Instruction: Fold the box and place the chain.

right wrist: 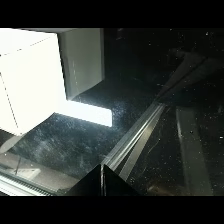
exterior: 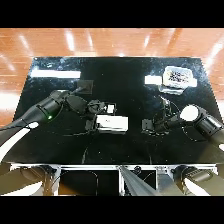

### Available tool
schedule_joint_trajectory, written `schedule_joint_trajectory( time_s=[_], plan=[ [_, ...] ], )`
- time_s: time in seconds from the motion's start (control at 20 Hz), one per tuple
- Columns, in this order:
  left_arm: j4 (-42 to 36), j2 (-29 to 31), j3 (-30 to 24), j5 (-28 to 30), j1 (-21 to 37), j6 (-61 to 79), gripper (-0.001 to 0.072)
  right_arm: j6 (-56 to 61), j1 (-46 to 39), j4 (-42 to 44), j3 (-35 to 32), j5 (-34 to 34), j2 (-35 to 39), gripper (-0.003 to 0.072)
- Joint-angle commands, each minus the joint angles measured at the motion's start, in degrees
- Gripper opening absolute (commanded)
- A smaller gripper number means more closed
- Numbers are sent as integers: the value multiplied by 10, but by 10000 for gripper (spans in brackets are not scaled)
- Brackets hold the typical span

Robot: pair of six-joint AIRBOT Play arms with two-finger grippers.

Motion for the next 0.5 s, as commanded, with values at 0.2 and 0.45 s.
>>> schedule_joint_trajectory(
  time_s=[0.2, 0.45],
  plan=[
    [-2, -5, -18, -26, 0, 0, 621, 0, 0, 0, 0, -5, 0, 31],
    [-5, -15, -19, -40, -1, 0, 450, 0, 0, 0, 0, -13, 0, 31]
  ],
)
